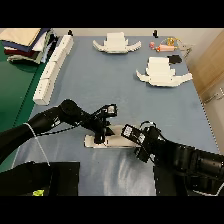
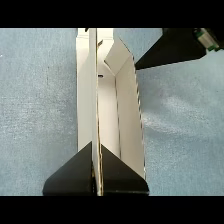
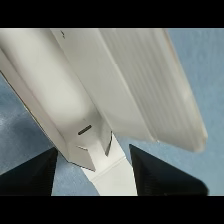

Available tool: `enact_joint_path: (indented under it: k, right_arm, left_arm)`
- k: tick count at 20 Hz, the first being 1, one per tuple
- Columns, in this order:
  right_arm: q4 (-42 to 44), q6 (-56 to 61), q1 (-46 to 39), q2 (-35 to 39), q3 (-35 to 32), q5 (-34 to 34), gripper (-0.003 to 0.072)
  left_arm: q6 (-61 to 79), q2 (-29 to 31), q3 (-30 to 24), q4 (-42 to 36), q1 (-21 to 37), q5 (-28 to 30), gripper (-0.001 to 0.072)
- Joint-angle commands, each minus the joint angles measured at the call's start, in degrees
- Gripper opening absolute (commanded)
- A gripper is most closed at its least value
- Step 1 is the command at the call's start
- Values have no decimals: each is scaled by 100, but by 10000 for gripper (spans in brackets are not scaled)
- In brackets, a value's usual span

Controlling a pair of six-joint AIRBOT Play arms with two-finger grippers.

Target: Fold the box.

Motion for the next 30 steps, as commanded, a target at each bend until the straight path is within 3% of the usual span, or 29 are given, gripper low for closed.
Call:
enact_joint_path:
  k: [1, 5, 8, 13, 20, 30]
  right_arm:
    - [1484, -2330, -846, 81, -103, 682, 720]
    - [4590, -6658, -2608, 17, -120, 588, 720]
    - [5676, -8415, -3650, -332, -118, 142, 720]
    - [5746, -8607, -3891, -828, -116, 197, 720]
    - [5501, -8509, -3891, -723, -118, 186, 720]
    - [5836, -9027, -3832, -1292, -118, 328, 720]
  left_arm:
    - [2, -4, -2, 0, -2, 0, 17]
    - [2, -4, -2, 0, -2, 0, 17]
    - [2, -4, -2, 0, -2, 0, 17]
    - [2, -4, -2, 0, -2, 0, 17]
    - [2, -4, -4, 0, -2, 0, 17]
    - [2, -4, -2, 0, -2, 0, 16]
